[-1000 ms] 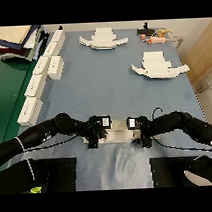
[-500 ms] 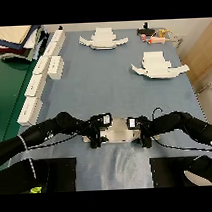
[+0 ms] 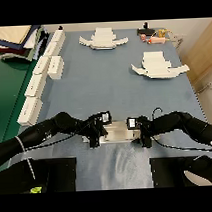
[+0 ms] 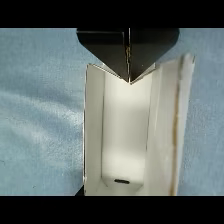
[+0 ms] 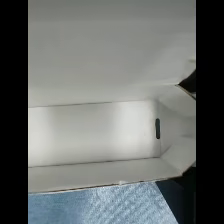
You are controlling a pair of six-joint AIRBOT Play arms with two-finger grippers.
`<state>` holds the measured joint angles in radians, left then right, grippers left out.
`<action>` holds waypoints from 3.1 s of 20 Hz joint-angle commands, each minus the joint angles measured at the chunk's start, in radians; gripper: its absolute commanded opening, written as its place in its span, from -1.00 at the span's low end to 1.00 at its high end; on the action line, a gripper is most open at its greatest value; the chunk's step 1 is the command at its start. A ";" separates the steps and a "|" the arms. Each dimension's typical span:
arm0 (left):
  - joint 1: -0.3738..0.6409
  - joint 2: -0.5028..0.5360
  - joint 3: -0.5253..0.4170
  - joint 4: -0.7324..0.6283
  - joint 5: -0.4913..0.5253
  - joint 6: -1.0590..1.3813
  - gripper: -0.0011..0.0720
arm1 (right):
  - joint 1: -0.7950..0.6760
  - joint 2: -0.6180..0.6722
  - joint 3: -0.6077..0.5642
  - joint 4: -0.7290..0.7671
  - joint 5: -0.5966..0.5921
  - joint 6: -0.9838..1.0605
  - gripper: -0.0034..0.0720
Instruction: Fold the box.
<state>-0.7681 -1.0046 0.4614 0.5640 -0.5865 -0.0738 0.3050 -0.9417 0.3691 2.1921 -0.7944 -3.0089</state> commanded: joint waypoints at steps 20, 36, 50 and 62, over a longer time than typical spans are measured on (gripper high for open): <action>0.222 0.250 -0.083 0.557 -0.256 -1.703 -0.93 | 0.001 0.000 0.000 0.000 0.000 0.002 0.48; 0.013 0.223 -0.005 0.417 -0.079 -1.669 -0.92 | 0.001 0.000 0.000 0.000 0.000 0.001 0.48; 0.013 0.187 -0.007 0.327 -0.075 -1.669 0.28 | 0.001 0.000 0.000 0.000 0.000 0.001 0.48; -0.146 0.016 0.122 0.513 -0.066 -1.924 0.27 | 0.001 0.000 0.000 0.000 0.000 0.002 0.49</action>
<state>-0.8570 -0.9371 0.5381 0.9611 -0.6525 -1.8507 0.3050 -0.9417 0.3691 2.1921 -0.7944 -3.0077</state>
